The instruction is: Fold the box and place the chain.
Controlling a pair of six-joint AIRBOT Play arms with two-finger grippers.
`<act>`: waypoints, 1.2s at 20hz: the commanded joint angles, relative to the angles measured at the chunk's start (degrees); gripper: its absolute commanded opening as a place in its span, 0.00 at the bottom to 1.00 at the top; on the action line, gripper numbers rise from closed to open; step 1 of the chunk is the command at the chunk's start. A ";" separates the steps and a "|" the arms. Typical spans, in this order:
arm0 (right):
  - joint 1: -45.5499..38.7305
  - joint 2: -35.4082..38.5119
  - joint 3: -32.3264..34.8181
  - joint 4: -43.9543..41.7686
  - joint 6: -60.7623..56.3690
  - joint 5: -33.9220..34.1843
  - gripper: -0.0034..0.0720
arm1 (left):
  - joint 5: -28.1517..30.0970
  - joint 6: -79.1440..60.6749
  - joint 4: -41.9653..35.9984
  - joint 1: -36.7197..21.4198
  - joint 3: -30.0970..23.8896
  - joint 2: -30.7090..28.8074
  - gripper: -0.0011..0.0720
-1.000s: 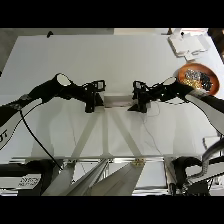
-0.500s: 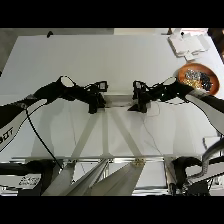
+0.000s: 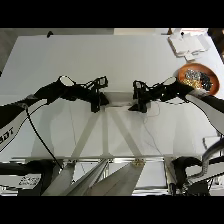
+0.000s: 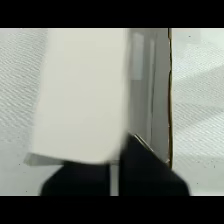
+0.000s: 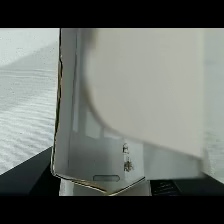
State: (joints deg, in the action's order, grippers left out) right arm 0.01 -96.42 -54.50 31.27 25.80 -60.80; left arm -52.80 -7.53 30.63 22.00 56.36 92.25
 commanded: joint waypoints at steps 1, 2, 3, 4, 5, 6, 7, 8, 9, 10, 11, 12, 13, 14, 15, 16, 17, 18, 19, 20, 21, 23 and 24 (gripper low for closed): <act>0.02 -0.02 0.02 -0.04 -0.07 -0.09 0.62 | -1.11 0.17 3.23 -0.09 0.00 -0.90 0.03; 0.02 -0.02 0.02 -0.04 -0.07 -0.09 0.62 | -1.38 0.76 5.75 -0.15 0.00 -1.86 0.03; 0.02 -0.02 0.02 -0.04 -0.07 -0.11 0.62 | -1.64 2.49 8.96 -0.33 0.00 -3.21 0.03; 0.02 -0.02 0.02 -0.02 -0.07 -0.09 0.62 | -1.88 4.81 11.89 -0.70 0.00 -4.76 0.03; 0.02 -0.02 0.02 -0.04 -0.07 -0.09 0.62 | -2.08 7.78 13.77 -1.22 0.00 -6.56 0.02; 0.02 -0.02 0.02 -0.04 -0.07 -0.09 0.62 | -2.27 10.38 13.90 -1.86 0.00 -8.50 0.02; 0.02 -0.02 0.02 -0.04 -0.07 -0.09 0.62 | -2.84 12.68 13.84 -2.54 0.00 -10.84 0.02; 0.02 -0.02 0.02 -0.02 -0.07 -0.09 0.62 | -3.21 14.60 13.90 -3.13 0.00 -13.14 0.02; 0.02 -0.02 0.02 -0.04 -0.07 -0.09 0.62 | -3.17 16.90 14.05 -3.72 0.00 -15.61 0.02; 0.02 -0.02 0.02 -0.02 -0.07 -0.09 0.62 | -3.15 18.97 14.01 -4.50 0.00 -17.59 0.02; 0.02 -0.02 0.02 -0.04 -0.07 -0.09 0.62 | -3.15 22.03 14.01 -5.73 -0.02 -19.19 0.02; 0.02 -0.02 0.02 -0.04 -0.07 -0.09 0.62 | -3.13 25.86 14.01 -7.17 -0.13 -20.02 0.02; 0.02 -0.02 0.02 -0.02 -0.07 -0.09 0.62 | -3.13 30.69 14.05 -9.01 -0.35 -20.28 0.02; 0.02 -0.02 0.02 -0.04 -0.07 -0.09 0.62 | -2.82 36.06 14.21 -10.84 -1.05 -20.22 0.02; 0.02 -0.02 0.02 -0.04 -0.07 -0.09 0.62 | -2.05 40.74 14.62 -12.33 -2.23 -20.06 0.02; 0.02 -0.02 0.02 -0.04 -0.07 -0.11 0.62 | -1.49 46.01 15.67 -13.42 -3.63 -19.71 0.02; 0.02 -0.02 0.02 -0.02 -0.07 -0.09 0.62 | -0.50 52.35 17.31 -13.92 -5.27 -19.02 0.02; 0.02 -0.02 0.02 -0.02 -0.07 -0.11 0.62 | 0.17 57.29 18.86 -14.14 -6.69 -17.97 0.02; 0.02 -0.02 0.02 -0.04 -0.07 -0.11 0.62 | -0.13 60.46 19.41 -14.08 -8.00 -16.44 0.02; 0.02 -0.02 0.02 -0.02 -0.07 -0.09 0.62 | -0.55 62.07 19.06 -13.92 -9.03 -14.78 0.02; 0.02 -0.02 0.02 -0.04 -0.07 -0.11 0.62 | -0.70 63.49 18.88 -13.53 -9.75 -12.96 0.02; 0.02 -0.02 0.02 -0.04 -0.07 -0.11 0.62 | -0.92 65.70 17.09 -12.02 -10.16 -9.81 0.02; 0.02 -0.02 0.02 -0.04 -0.07 -0.09 0.62 | -0.94 65.66 15.26 -10.88 -10.16 -8.70 0.02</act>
State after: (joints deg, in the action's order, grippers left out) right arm 0.03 -96.42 -54.50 31.24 25.76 -60.88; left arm -53.58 52.27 47.99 9.72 47.40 80.12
